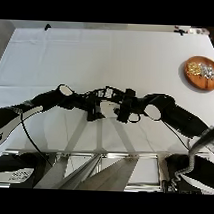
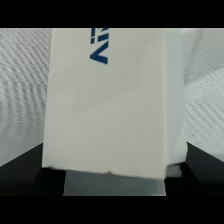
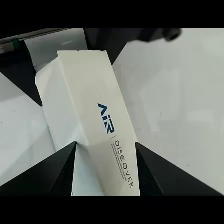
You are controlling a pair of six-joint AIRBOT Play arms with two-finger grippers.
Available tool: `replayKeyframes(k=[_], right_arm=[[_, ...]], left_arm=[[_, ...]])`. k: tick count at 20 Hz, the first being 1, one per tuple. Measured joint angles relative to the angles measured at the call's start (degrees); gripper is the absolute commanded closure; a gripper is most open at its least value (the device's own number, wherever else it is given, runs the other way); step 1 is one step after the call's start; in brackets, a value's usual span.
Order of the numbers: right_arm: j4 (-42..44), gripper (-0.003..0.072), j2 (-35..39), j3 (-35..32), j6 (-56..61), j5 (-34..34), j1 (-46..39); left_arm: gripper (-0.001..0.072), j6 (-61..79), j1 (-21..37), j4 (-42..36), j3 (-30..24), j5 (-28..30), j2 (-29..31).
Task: Fold the box and place the chain.
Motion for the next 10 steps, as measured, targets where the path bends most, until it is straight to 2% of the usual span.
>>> replayKeyframes(k=[10], right_arm=[[-0.7, 0.0292, -1.29, -0.11, 0.85, -2.14, 0.0]], left_arm=[[0.0456, -0.07, 0.02, -0.04, 0.02, 0.0, 0.0]])
